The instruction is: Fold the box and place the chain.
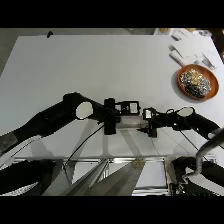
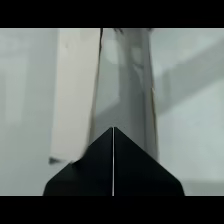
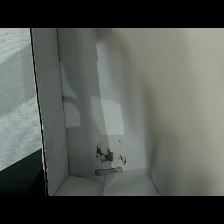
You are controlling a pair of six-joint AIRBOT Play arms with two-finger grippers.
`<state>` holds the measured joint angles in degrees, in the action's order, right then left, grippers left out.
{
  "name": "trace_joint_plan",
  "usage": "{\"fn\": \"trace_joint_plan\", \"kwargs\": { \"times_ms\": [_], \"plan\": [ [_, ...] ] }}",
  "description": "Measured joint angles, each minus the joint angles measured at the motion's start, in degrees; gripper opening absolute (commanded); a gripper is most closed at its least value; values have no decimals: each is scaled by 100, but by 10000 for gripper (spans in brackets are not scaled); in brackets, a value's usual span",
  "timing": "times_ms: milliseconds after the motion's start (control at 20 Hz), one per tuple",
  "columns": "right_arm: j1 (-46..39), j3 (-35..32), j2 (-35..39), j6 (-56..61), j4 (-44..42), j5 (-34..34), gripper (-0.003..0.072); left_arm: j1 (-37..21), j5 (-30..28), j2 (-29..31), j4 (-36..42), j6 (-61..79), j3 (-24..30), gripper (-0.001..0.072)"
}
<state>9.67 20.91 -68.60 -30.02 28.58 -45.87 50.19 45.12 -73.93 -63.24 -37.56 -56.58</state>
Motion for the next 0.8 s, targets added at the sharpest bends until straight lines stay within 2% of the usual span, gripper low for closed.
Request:
{"fn": "trace_joint_plan", "kwargs": {
  "times_ms": [200, 450, 600, 800],
  "plan": [
    [2, -2, -2, -7, 13, 52, 337, -15, -1145, -223, 173, -890, 0, 1],
    [2, -2, 0, -9, 9, 35, 337, -216, -2006, -321, 232, -1388, 92, 2],
    [2, -2, 0, -11, 7, 31, 337, -382, -2208, -514, 278, -1480, 247, 3],
    [2, -2, 0, -9, -4, 20, 337, -472, -2079, -763, 361, -1517, 350, 3]
  ]
}}
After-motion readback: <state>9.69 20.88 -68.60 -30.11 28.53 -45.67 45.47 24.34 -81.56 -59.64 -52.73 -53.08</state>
